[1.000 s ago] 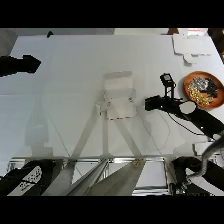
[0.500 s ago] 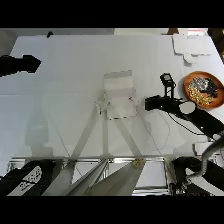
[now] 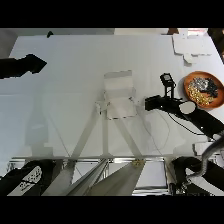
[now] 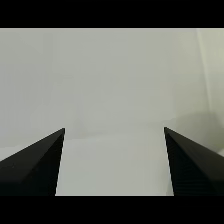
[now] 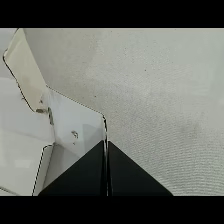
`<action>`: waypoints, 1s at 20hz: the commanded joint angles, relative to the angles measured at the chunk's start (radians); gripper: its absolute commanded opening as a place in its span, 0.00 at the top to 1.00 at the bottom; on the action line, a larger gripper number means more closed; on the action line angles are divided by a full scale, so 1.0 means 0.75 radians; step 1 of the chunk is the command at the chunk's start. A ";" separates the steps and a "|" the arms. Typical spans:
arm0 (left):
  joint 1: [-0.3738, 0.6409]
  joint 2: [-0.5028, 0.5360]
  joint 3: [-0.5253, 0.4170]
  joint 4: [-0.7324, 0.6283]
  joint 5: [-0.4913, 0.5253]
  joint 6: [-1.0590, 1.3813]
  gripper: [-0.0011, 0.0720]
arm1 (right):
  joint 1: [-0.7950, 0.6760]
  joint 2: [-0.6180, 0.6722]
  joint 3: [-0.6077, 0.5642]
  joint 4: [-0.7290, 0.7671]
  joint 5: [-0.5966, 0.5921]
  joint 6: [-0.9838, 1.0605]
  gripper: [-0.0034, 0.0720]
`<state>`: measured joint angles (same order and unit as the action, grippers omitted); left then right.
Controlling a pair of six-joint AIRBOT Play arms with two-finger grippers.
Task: Fold the box and place the chain.
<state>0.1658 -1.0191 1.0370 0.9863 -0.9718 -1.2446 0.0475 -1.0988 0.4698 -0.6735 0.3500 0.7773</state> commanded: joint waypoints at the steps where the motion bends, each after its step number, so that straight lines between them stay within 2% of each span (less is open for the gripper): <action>1: -0.011 -0.001 0.000 -0.016 -0.118 -0.028 0.05 | 0.002 -0.001 -0.001 0.000 0.001 0.000 0.93; 2: -0.030 -0.010 0.001 -0.018 -0.133 -0.020 0.24 | 0.002 -0.001 -0.001 0.000 0.001 0.000 0.93; 3: -0.065 -0.019 0.000 -0.013 -0.141 -0.009 0.49 | 0.002 -0.001 -0.001 0.000 0.001 0.000 0.93; 4: -0.110 -0.029 0.001 -0.011 -0.140 0.021 0.52 | 0.002 -0.001 -0.001 0.000 0.001 0.000 0.93; 7: -0.276 -0.104 0.014 -0.009 -0.133 0.119 0.52 | 0.002 -0.001 -0.001 0.000 0.001 -0.001 0.93; 10: -0.410 -0.270 0.123 -0.007 -0.207 0.131 0.52 | 0.002 -0.001 -0.001 0.000 0.001 0.000 0.93; 11: -0.445 -0.345 0.188 -0.008 -0.248 0.142 0.48 | 0.002 -0.001 0.000 0.000 0.001 -0.001 0.93; 13: -0.489 -0.492 0.306 -0.010 -0.313 0.178 0.19 | 0.002 -0.001 -0.001 0.000 0.001 0.000 0.93; 14: -0.500 -0.557 0.354 -0.014 -0.335 0.232 0.10 | 0.002 -0.001 0.000 0.000 0.001 0.000 0.93; 16: -0.506 -0.676 0.421 -0.056 -0.341 0.365 0.08 | 0.002 -0.001 0.000 0.000 0.001 0.000 0.93; 20: -0.502 -0.867 0.485 -0.337 -0.341 0.684 0.08 | 0.002 -0.001 0.000 0.000 0.001 0.000 0.93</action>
<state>-0.2031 -1.5677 1.3590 0.8711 -1.2114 -0.9134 0.0475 -1.0988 0.4698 -0.6735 0.3500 0.7769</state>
